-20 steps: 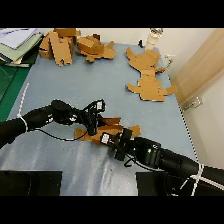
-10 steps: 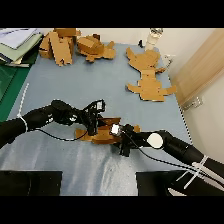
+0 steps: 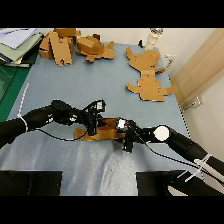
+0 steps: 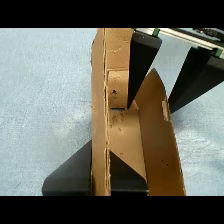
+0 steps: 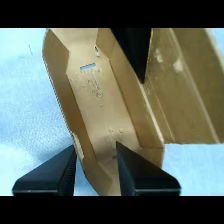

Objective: Fold the box.

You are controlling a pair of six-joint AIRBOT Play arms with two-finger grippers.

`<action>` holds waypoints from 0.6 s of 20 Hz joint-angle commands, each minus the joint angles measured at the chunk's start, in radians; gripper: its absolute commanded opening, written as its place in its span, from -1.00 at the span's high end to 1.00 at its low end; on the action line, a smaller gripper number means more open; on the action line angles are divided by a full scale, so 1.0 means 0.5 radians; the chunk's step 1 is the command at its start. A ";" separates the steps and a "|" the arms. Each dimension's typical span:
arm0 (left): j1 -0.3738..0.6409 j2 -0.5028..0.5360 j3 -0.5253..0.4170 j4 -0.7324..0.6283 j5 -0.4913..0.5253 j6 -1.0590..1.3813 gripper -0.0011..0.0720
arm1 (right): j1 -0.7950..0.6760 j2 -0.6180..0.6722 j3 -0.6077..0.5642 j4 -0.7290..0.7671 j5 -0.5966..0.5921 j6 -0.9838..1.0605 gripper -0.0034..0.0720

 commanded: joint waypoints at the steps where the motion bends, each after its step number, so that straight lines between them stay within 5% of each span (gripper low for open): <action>1: 0.001 -0.001 -0.002 0.000 0.000 0.001 0.94 | -0.011 0.002 0.002 -0.131 -0.030 -0.006 -0.22; 3: 0.001 -0.001 -0.002 0.000 0.001 0.001 0.94 | -0.011 0.002 0.002 -0.133 -0.076 0.043 -0.48; 12: 0.001 -0.001 -0.002 0.000 0.001 0.002 0.94 | -0.011 0.005 0.030 -0.131 -0.098 0.134 -0.54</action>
